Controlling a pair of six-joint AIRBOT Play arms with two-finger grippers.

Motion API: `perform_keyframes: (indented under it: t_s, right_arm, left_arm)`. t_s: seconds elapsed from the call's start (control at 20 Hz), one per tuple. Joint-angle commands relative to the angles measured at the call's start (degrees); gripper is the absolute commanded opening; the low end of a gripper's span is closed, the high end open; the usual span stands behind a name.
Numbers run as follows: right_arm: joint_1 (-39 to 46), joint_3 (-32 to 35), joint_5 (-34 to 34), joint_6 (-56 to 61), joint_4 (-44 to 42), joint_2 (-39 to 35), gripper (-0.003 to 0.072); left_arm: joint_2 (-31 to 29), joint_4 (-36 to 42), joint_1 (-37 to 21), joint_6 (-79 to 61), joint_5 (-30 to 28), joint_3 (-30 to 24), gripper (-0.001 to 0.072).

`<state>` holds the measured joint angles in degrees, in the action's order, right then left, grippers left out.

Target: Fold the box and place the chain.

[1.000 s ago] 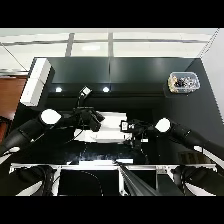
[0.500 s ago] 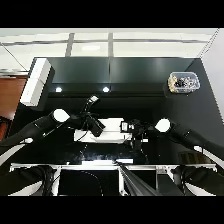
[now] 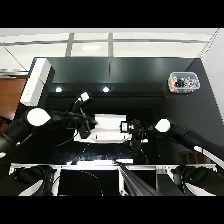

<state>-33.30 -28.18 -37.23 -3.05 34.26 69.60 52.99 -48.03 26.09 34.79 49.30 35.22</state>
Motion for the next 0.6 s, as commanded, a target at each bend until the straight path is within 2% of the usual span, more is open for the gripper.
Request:
perform_keyframes:
  t_s: [0.0, 0.05, 0.25, 0.35, 0.55]
  right_arm:
    - [0.0, 0.0, 0.0, 0.0, 0.0, 0.0, 0.0202]
    - [0.0, 0.0, 0.0, 0.0, 0.0, 0.0, 0.0202]
    - [0.0, 0.0, 0.0, 0.0, 0.0, 0.0, 0.0202]
    - [0.0, 0.0, 0.0, 0.0, -0.2, 0.0, 0.0202]
    - [0.0, 0.0, 0.0, 0.0, -0.2, 0.0, 0.0202]
  left_arm:
    - [-4.4, -8.1, -1.9, -0.4, 12.6, -0.5, 0.0396]
    - [-4.3, -8.8, -1.9, -2.3, 12.1, -1.4, 0.0714]
    - [-3.1, -13.7, -1.1, -23.4, 7.8, -5.7, 0.0716]
    - [-1.1, -13.4, -1.1, -25.6, 4.7, -6.5, 0.0711]
    - [3.5, -6.8, -0.7, -25.6, 1.8, -6.5, 0.0706]
